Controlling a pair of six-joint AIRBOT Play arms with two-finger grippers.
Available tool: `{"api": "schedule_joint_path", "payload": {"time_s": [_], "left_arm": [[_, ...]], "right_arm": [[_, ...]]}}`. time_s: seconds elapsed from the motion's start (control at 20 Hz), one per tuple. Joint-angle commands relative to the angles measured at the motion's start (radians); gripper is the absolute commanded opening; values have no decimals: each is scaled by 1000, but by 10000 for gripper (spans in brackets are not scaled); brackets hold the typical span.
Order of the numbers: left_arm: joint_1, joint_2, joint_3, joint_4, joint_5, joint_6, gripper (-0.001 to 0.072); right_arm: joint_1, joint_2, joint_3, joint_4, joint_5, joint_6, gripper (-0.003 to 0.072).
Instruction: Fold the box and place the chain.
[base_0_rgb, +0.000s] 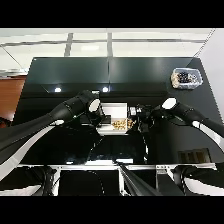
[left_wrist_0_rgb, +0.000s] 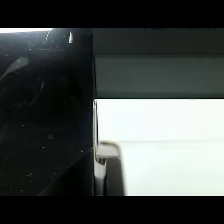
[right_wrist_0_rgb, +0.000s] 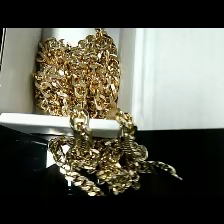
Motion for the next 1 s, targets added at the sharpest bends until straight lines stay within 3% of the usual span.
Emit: {"api": "schedule_joint_path", "payload": {"time_s": [0.0, 0.05, 0.1, 0.15, 0.35, 0.55, 0.8, 0.95], "left_arm": [[1, 0, 0, 0, 1, 0, 26], [1, 0, 0, 0, 1, 0, 26], [1, 0, 0, 0, 1, 0, 26], [1, 0, 0, 0, 1, 0, 26], [1, 0, 0, 0, 1, 0, 26], [1, 0, 0, 0, 2, 0, 26], [1, 0, 0, 0, 1, 0, 26], [1, 0, 0, 0, 1, 0, 26]], "right_arm": [[1, 0, 0, -8, -5, 31, 459], [1, 0, 0, -8, -5, 31, 429], [1, 0, 0, -8, 2, 37, 197], [1, 0, 0, -8, 12, 39, 19], [1, 34, 0, -33, 8, 134, 18], [1, 161, 0, -207, 7, 446, 16], [-1, 401, 7, -215, 105, 737, 15], [-1, 501, 73, -178, 221, 873, 14]]}}
